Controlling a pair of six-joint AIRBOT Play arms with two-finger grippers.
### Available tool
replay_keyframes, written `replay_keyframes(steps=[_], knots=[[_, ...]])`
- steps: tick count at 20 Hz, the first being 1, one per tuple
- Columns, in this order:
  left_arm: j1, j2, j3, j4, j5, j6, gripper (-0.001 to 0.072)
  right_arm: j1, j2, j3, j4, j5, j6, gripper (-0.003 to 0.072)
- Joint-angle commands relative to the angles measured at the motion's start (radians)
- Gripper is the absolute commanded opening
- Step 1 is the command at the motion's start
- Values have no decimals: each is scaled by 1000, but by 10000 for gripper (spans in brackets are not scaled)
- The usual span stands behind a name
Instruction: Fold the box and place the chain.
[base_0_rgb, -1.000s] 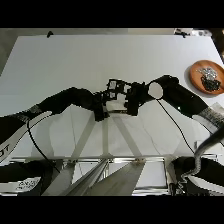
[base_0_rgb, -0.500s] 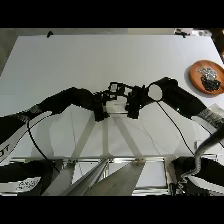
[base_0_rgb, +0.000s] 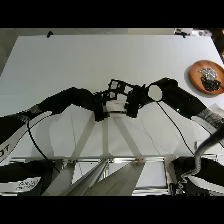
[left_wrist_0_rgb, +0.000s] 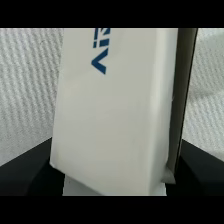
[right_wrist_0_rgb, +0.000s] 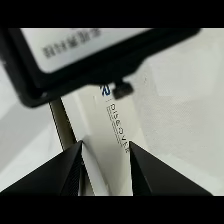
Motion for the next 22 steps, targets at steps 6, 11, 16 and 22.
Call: replay_keyframes(steps=[6,11,16,22], knots=[[0,0,1,1,0,0,155,1,0,-27,-2,-21,12,292],[0,0,1,0,0,0,155,1,0,-36,-1,-19,12,291],[0,0,1,0,0,0,155,1,0,-60,2,-16,13,291],[0,0,1,0,0,0,155,33,0,-61,5,-3,12,291]])
